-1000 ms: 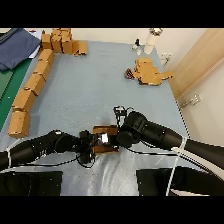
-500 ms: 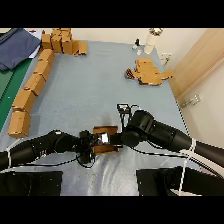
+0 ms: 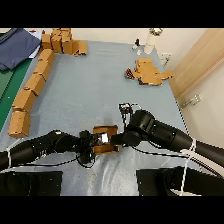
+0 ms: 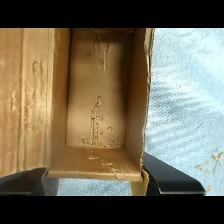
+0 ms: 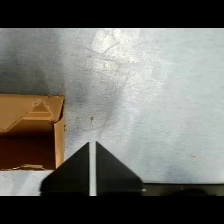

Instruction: Fold the box.

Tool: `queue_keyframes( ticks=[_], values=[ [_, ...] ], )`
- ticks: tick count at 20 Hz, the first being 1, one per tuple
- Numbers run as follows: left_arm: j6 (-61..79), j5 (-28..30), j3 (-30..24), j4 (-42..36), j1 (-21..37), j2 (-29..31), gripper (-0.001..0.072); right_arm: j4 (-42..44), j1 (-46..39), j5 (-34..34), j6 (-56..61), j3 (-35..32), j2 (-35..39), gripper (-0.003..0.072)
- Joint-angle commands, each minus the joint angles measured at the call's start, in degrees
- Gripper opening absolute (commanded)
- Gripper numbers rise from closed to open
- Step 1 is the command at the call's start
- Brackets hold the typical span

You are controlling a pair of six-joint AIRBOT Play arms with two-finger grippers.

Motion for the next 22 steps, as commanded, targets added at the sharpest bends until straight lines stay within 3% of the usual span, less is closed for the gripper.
queue_keyframes(
  ticks=[1,5,8,11,13,17,22],
  values=[
    [0.0,0.0,0.0,0.0,0.0,0.0,0.0411,0.6,-1.6,-0.6,-2.0,-0.9,0.4,0.0004],
    [0.0,0.0,0.0,0.0,0.0,0.0,0.0411,14.3,-13.0,11.0,-12.4,-8.7,4.6,0.0003],
    [0.0,0.0,0.0,0.0,0.0,0.0,0.0411,33.6,-28.6,16.9,-33.3,-12.3,5.1,0.0002],
    [0.0,0.0,0.0,0.0,0.0,0.0,0.0411,58.7,-43.7,15.3,-56.5,-11.3,-0.9,0.0002],
    [0.0,0.0,0.0,0.0,0.0,0.0,0.041,64.7,-48.9,11.7,-63.6,-9.0,-7.4,0.0002],
    [0.0,0.0,0.0,0.0,0.0,0.0,0.0411,74.2,-47.3,-0.9,-77.1,-3.2,-20.6,0.0002],
    [0.0,0.0,0.0,0.0,0.0,0.0,0.0411,76.5,-38.6,-7.7,-85.8,-3.4,-20.7,0.0003]
  ],
)
